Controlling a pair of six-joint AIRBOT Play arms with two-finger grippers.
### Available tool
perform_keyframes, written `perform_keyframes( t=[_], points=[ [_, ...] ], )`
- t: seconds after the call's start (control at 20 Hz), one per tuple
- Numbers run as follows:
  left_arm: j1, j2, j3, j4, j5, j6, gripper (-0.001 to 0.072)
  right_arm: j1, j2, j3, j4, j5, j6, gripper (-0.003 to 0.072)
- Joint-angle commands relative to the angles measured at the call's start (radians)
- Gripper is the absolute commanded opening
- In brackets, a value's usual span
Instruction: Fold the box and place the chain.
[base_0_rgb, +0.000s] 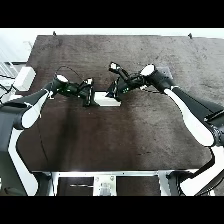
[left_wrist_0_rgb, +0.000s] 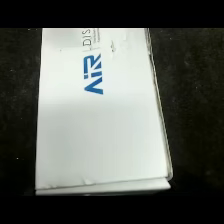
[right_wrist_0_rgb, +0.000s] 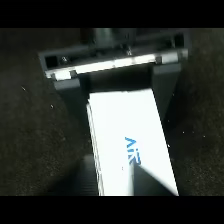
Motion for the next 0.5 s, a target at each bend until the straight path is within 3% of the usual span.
perform_keyframes(
  t=[0.0, 0.45],
  points=[
    [0.002, 0.0, 0.0, -0.001, 0.004, -0.002, 0.0589, -0.024, -0.01, -0.006, 0.05, 0.012, -0.02, 0.0015],
    [0.002, 0.0, 0.0, -0.001, 0.004, -0.002, 0.0589, -0.032, -0.128, -0.021, 0.042, 0.014, 0.09, 0.0008]
  ],
)
